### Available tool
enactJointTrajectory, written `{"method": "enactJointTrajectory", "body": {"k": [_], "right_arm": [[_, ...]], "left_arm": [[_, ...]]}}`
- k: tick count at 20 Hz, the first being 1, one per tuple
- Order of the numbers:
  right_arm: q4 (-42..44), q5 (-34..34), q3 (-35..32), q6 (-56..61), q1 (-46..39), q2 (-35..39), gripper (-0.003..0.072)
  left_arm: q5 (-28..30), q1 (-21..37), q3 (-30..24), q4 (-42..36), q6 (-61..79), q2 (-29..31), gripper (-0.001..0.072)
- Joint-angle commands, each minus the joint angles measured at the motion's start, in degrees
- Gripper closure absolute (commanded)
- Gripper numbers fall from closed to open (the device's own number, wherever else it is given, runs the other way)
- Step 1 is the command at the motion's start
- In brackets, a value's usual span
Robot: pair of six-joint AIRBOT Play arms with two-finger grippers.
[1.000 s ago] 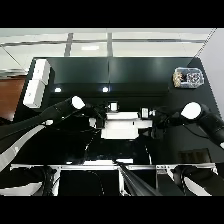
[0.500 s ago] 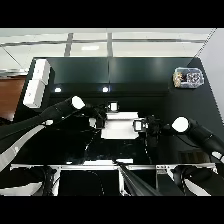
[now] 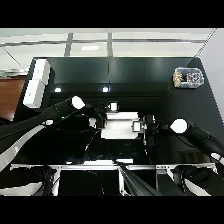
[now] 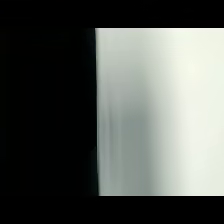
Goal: Fold the box and place the chain.
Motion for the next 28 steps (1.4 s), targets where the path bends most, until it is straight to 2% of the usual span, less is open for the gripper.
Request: {"method": "enactJointTrajectory", "body": {"k": [1,4,11,14,17,21,23,25,28], "right_arm": [[0.3,0.3,-0.2,-2.1,0.3,-0.6,-0.0026],[0.8,0.0,-0.4,-2.9,2.3,-1.0,-0.0026],[8.2,-10.0,-0.7,-2.5,3.6,-0.7,-0.0026],[8.5,-10.9,-0.3,-2.5,3.5,0.7,-0.0026],[8.5,-10.1,0.2,-2.4,0.6,2.4,-0.0026],[8.7,-2.1,1.6,-2.6,-5.6,2.8,-0.0026],[12.6,0.3,2.4,-5.2,-7.8,2.6,-0.0026],[16.5,0.6,2.7,-7.9,-8.1,1.3,-0.0026],[18.0,0.7,2.9,-9.9,-8.1,-1.0,-0.0026]], "left_arm": [[0.0,0.0,0.0,0.0,0.0,0.0,0.0684],[0.0,0.0,0.0,0.0,0.0,0.0,0.0684],[-0.1,0.0,0.0,-0.3,-0.2,0.0,0.0684],[-1.0,0.1,0.0,-0.2,-0.2,0.0,0.0684],[-1.6,0.1,0.0,-0.2,-0.2,0.0,0.0684],[-1.6,0.1,0.0,0.0,-0.2,0.0,0.0684],[-1.6,0.1,0.0,0.0,-0.2,0.0,0.0684],[-1.6,0.1,0.0,0.0,-0.2,0.0,0.0684],[-1.6,0.1,0.0,0.0,-0.2,0.0,0.0684]]}}
